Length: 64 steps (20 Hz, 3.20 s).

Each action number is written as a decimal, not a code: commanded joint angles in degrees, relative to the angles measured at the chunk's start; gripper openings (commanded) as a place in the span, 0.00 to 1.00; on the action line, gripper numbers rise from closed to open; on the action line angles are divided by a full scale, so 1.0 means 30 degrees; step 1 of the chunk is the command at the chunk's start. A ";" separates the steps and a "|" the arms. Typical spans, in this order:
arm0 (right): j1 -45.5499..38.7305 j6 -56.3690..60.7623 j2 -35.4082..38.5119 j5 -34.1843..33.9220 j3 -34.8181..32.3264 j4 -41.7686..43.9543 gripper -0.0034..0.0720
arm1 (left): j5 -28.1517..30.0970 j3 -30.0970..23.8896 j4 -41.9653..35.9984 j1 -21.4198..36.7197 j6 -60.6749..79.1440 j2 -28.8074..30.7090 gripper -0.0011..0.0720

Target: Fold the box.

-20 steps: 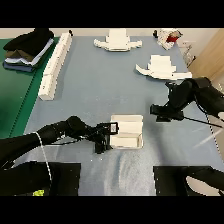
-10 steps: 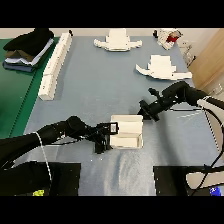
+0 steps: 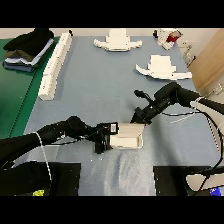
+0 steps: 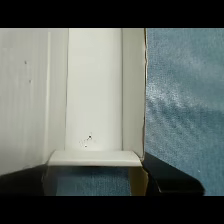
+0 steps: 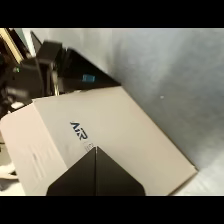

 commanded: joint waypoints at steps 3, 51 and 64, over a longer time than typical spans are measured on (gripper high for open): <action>0.2703 -0.2055 0.2732 0.2783 -0.0262 -0.2484 0.04 | 0.0007 0.0022 0.0000 0.0007 0.0000 0.0000 0.65; 1.2495 -0.8233 1.4331 1.6713 -0.9187 -1.3420 0.67 | 0.0007 0.0022 0.0000 0.0007 0.0000 0.0000 0.65; 1.2488 -0.8225 1.4826 1.6859 -0.8182 -1.4848 0.71 | 0.0007 0.0022 0.0000 0.0007 0.0000 0.0000 0.65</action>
